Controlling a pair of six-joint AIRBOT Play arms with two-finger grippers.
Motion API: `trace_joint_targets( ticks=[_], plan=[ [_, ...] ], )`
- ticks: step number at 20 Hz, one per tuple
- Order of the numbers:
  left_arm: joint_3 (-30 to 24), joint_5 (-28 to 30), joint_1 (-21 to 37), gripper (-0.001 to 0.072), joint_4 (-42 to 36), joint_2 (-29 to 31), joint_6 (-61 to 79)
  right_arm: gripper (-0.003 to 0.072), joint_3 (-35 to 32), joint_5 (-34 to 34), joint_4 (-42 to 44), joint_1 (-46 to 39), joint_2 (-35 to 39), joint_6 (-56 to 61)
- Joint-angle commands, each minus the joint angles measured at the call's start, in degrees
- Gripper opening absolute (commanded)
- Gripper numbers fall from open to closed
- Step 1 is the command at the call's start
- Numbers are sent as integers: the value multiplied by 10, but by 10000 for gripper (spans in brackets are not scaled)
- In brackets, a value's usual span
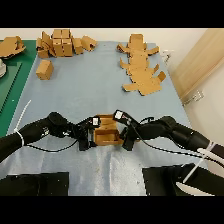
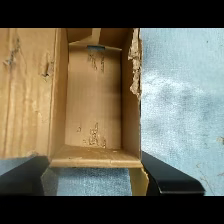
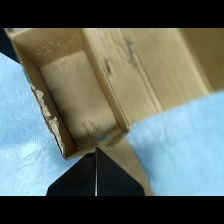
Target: Fold the box.
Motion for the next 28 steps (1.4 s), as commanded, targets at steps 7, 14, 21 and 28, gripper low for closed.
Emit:
trace_joint_targets(
  ticks=[7,14,21,28],
  plan=[
    [1,0,0,478,0,0,1,-1,-23,-129,-64,-193,162,398],
    [1,0,0,478,0,0,1,-1,-110,-103,126,-358,98,285],
    [1,0,0,477,0,0,1,-1,-111,-91,280,-333,-28,144],
    [1,0,0,478,0,0,1,0,-100,-45,321,-226,-47,143]
  ],
)
